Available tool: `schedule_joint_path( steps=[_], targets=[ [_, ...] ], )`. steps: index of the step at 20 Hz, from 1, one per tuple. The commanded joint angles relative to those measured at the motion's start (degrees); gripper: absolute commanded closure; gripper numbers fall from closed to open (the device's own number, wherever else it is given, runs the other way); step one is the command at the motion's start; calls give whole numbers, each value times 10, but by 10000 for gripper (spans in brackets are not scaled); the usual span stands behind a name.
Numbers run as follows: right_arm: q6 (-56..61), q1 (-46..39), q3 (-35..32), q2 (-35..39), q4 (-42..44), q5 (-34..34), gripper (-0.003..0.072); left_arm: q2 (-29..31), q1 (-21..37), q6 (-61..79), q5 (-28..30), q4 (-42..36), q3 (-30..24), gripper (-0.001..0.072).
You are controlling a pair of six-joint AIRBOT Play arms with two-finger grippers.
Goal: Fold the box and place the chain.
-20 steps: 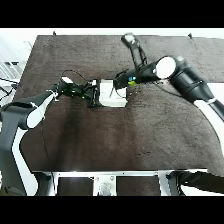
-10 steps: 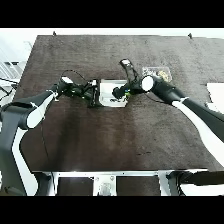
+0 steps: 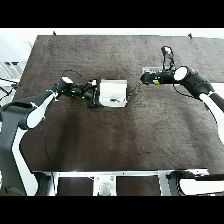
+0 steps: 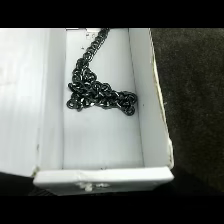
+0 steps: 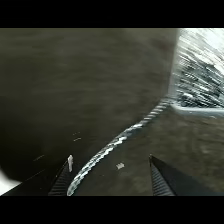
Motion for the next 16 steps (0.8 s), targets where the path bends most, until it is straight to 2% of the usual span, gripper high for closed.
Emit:
schedule_joint_path(
  steps=[1,5,7,8,10,11,12,14,16],
  targets=[
    [-1,-34,10,-71,53,-50,132,0,0,0,0,0,0,433],
    [-15,-31,59,-148,98,-58,133,0,0,0,0,0,0,433],
    [-38,-27,85,-179,142,-59,196,0,0,0,0,0,0,433],
    [-55,-23,97,-194,168,-59,201,0,0,0,0,0,0,433],
    [-72,-16,112,-214,192,-59,331,0,0,0,0,0,0,433],
    [-76,-15,113,-215,191,-66,539,0,0,0,0,0,0,433],
    [-76,-13,113,-211,192,-70,669,0,0,0,0,0,0,433],
    [-76,-11,112,-184,188,-61,670,0,0,0,0,0,0,433],
    [-76,-1,111,-131,165,-14,671,0,0,0,0,0,0,433]
  ],
)
